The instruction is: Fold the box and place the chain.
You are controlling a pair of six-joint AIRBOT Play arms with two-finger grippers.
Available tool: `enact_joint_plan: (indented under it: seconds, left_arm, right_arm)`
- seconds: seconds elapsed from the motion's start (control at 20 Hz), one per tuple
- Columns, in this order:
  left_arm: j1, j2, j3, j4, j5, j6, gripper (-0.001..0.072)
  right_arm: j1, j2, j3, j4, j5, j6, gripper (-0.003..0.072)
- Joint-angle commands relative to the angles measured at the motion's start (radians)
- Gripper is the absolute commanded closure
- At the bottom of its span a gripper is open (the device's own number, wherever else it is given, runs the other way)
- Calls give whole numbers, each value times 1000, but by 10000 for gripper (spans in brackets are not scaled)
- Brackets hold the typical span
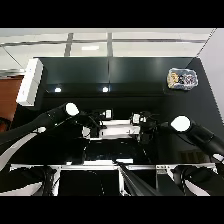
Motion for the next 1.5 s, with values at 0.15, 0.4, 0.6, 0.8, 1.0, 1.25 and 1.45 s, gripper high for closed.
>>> enact_joint_plan:
  seconds: [0.15,0.4,0.6,0.8,1.0,1.25,1.45]
  left_arm:
    - [-1,0,1,0,0,-1,682]
    - [0,0,1,0,0,-1,681]
    - [-2,0,1,0,0,-1,681]
    - [-2,0,1,0,0,-1,682]
    - [-2,0,1,0,1,-1,682]
    - [-2,0,1,0,1,0,682]
    - [-2,0,1,0,1,-1,681]
  right_arm:
    - [0,-65,-36,28,15,-127,13]
    - [0,-128,-36,159,-14,-334,13]
    - [0,-163,-36,160,-8,-342,14]
    - [0,-173,-36,146,-12,-338,14]
    - [2,-191,-33,137,1,-331,14]
    - [3,-196,-28,124,-14,-299,14]
    - [3,-198,-27,121,-26,-279,14]
